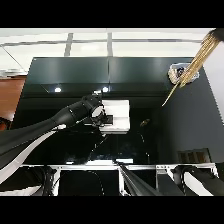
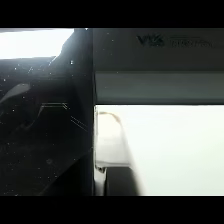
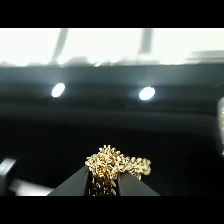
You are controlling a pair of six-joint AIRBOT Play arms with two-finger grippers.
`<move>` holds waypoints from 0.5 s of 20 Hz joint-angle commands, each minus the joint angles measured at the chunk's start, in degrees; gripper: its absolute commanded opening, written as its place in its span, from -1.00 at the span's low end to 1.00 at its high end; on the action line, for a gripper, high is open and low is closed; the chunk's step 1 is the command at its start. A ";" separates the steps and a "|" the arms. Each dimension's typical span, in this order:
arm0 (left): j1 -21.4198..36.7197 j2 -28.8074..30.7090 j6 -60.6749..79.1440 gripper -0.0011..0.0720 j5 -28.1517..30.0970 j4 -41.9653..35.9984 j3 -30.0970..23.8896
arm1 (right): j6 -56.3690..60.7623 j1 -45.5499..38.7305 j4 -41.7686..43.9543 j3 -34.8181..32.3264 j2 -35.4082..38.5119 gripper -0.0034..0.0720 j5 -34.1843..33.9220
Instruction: Fold the box and place the chain.
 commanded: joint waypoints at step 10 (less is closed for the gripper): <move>0.02 -0.02 0.00 -0.90 0.02 0.02 0.02 | 1.46 23.98 10.84 -15.52 3.41 -0.87 -5.22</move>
